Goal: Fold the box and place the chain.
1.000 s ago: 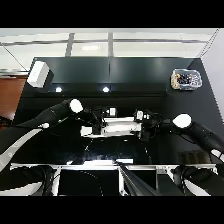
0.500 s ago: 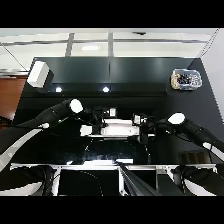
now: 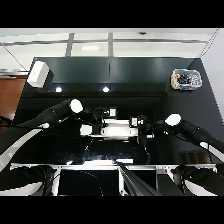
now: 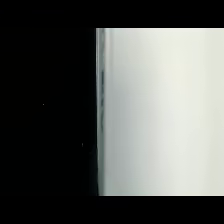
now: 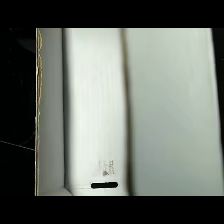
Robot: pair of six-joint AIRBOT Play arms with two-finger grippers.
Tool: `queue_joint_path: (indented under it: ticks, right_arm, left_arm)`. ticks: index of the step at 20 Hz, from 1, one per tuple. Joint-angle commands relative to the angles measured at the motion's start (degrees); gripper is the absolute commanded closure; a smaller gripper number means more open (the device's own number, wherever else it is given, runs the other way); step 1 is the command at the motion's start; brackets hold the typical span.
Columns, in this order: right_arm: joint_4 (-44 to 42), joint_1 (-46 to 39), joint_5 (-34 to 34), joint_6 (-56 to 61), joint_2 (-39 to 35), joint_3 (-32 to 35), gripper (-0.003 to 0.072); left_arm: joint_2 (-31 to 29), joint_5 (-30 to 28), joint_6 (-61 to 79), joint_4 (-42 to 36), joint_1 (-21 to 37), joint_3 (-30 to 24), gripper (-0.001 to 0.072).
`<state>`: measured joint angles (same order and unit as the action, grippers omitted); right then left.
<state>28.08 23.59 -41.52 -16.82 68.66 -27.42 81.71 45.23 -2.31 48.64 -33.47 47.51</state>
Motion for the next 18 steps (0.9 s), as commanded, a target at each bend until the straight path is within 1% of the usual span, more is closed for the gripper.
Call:
queue_joint_path:
  ticks: [1, 15, 16, 17, 18]
  right_arm:
    - [2.3, 0.6, 1.2, 2.5, 0.5, -0.4, 0.0057]
    - [3.7, 0.6, 1.7, 3.4, 0.6, -0.4, 0.0058]
    - [3.7, 0.6, 1.7, 3.3, 0.6, -0.4, 0.0078]
    - [3.7, 0.6, 1.7, 3.3, 0.6, -0.4, 0.0176]
    - [3.7, 0.6, 1.7, 3.3, 0.6, -0.4, 0.0198]
  left_arm:
    - [0.0, 0.0, 0.0, 0.0, 0.0, 0.0, 0.0685]
    - [0.0, 0.0, 0.0, 0.0, 0.0, 0.0, 0.0685]
    - [0.0, 0.0, 0.0, 0.0, 0.0, 0.0, 0.0685]
    - [0.0, 0.0, 0.0, 0.0, 0.0, 0.0, 0.0685]
    - [0.0, 0.0, 0.0, 0.0, 0.0, 0.0, 0.0685]
